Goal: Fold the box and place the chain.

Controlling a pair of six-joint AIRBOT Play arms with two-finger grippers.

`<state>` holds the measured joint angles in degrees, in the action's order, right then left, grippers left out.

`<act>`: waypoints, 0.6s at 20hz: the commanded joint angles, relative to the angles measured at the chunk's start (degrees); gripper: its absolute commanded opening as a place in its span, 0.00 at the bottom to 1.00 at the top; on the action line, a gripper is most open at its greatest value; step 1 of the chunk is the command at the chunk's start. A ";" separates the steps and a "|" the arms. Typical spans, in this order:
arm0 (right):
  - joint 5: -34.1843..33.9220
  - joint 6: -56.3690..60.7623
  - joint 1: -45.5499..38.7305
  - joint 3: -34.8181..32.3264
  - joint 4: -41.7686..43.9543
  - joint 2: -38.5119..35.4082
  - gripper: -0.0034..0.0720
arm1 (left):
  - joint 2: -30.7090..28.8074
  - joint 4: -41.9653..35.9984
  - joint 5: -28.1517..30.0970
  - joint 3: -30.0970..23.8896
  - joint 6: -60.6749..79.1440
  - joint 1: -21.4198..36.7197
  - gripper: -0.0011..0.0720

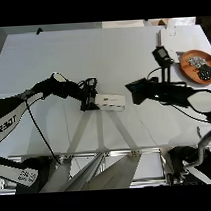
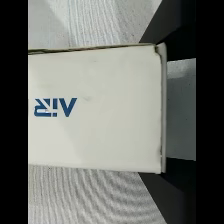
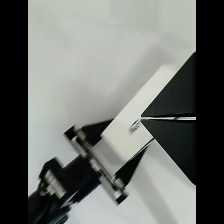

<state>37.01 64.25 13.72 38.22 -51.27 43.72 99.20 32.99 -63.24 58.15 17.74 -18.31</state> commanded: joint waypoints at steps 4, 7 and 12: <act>26.97 19.56 -10.86 0.04 -41.40 -8.22 0.06 | 0.00 0.04 0.04 0.02 0.00 0.00 0.53; 27.30 22.05 -16.52 0.04 -50.58 -8.22 0.06 | 0.00 0.04 0.04 0.02 0.00 0.00 0.53; 26.67 24.33 -24.24 0.04 -50.18 -8.22 0.06 | 0.02 0.04 0.04 0.02 0.00 0.00 0.53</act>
<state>62.46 86.56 -6.76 38.20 -98.15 35.68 99.20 33.01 -63.22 58.15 17.72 -18.31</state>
